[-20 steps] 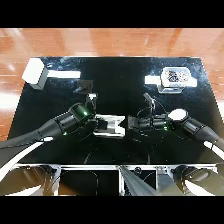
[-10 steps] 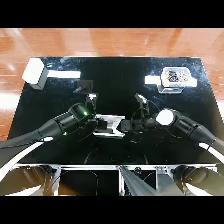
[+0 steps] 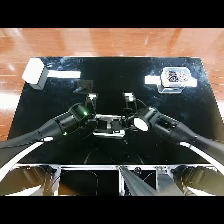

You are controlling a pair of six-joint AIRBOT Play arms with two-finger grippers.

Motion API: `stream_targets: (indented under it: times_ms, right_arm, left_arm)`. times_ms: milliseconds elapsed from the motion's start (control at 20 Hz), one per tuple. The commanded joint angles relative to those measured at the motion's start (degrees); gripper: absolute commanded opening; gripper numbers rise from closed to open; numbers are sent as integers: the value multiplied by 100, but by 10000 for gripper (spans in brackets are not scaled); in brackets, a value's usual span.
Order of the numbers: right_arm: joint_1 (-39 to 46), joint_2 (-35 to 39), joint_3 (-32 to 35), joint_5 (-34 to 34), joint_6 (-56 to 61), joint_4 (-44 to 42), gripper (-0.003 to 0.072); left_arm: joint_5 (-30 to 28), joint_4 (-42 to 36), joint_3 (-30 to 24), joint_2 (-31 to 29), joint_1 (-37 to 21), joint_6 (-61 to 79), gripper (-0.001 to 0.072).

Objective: Fold the box and place the chain.

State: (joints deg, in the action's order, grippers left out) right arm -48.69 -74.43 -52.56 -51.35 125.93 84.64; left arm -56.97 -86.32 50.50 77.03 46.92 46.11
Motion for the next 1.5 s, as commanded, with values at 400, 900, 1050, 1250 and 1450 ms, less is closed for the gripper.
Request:
stream_targets:
  times_ms: [400,900,1050,1250,1450]
  right_arm:
    - [-142,-363,-332,-793,791,848,491]
    - [-142,-601,-439,-734,796,813,490]
    - [-142,-752,-540,-737,684,730,491]
    - [-140,-769,-540,-734,686,739,491]
    - [-116,-769,-540,-732,684,758,490]
  left_arm:
    - [26,-4,4,0,0,-2,20]
    - [24,-9,4,0,0,-4,20]
    - [24,-11,4,0,0,-4,20]
    - [22,-11,4,0,0,-4,20]
    - [24,-26,4,0,0,-4,20]
